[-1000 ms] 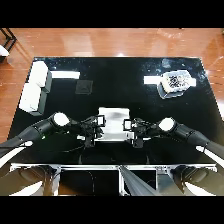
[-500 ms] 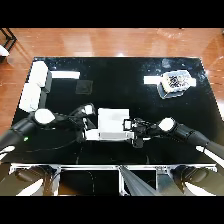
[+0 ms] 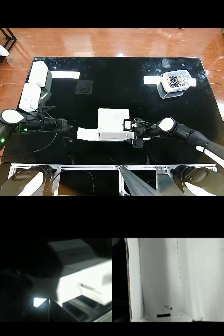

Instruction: Fold the box and place the chain.

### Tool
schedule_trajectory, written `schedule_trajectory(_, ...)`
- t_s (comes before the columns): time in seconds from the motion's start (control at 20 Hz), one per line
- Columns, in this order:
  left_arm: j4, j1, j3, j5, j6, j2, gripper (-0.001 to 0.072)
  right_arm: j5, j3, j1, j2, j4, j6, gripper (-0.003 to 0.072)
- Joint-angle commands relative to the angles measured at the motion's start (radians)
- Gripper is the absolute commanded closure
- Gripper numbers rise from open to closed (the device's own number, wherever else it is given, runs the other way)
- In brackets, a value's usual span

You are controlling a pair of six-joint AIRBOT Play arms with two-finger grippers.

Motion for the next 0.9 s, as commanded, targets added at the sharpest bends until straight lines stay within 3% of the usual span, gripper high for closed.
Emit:
schedule_trajectory(0.0, 0.001, 0.023, -0.067, 0.020, -0.195, -0.069, 0.0690, 0.000, 0.001, 0.000, -0.001, 0.000, 0.000, 0.0211)
schedule_trajectory(0.25, -0.076, -0.131, -0.068, 0.119, -0.176, -0.188, 0.0691, 0.000, 0.001, 0.000, -0.001, 0.000, 0.000, 0.0211)
schedule_trajectory(0.4, -0.131, -0.273, -0.068, 0.201, -0.176, -0.216, 0.0691, 0.000, 0.001, 0.000, -0.001, 0.000, 0.000, 0.0211)
schedule_trajectory(0.5, -0.169, -0.317, -0.063, 0.205, -0.150, -0.215, 0.0676, 0.000, 0.001, 0.000, -0.001, 0.000, 0.000, 0.0211)
schedule_trajectory(0.55, -0.179, -0.320, -0.056, 0.195, -0.149, -0.210, 0.0563, 0.000, 0.001, 0.000, -0.001, 0.000, 0.000, 0.0211)
schedule_trajectory(0.65, -0.169, -0.315, -0.032, 0.156, -0.143, -0.187, 0.0207, 0.000, 0.001, 0.000, -0.001, 0.000, 0.000, 0.0211)
schedule_trajectory(0.7, -0.168, -0.309, -0.019, 0.138, -0.139, -0.173, 0.0157, 0.000, 0.001, 0.000, -0.001, 0.000, 0.000, 0.0211)
schedule_trajectory(0.85, -0.173, -0.311, 0.021, 0.107, -0.139, -0.133, 0.0135, 0.000, 0.001, 0.000, -0.001, 0.000, 0.000, 0.0211)
